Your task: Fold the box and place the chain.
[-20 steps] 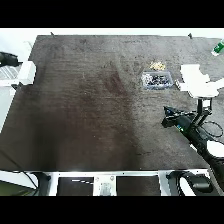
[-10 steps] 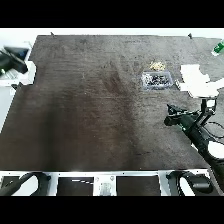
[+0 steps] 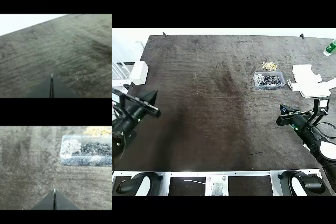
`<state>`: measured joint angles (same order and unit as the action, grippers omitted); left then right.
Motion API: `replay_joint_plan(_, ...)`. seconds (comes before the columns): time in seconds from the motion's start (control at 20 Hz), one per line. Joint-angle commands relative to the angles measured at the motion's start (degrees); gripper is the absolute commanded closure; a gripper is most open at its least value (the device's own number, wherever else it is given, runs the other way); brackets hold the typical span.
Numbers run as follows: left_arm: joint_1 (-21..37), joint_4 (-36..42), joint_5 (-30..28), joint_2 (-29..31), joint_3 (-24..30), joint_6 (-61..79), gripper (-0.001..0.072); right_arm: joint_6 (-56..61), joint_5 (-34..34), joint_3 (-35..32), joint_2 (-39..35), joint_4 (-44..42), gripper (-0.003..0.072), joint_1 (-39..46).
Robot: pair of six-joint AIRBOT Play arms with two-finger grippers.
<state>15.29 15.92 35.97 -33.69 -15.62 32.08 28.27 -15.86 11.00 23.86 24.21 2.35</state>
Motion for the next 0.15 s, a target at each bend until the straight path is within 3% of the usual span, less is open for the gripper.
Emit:
replay_joint_plan(0.0,-0.2,1.0,-0.7,1.7,3.2,0.4,0.0690,0.0,0.0,0.0,-0.1,0.0,0.0677,0.0)
replay_joint_plan(0.1,-0.2,1.0,-0.6,1.7,3.2,0.3,0.0690,0.0,0.0,0.0,-0.1,0.0,0.0677,0.0)
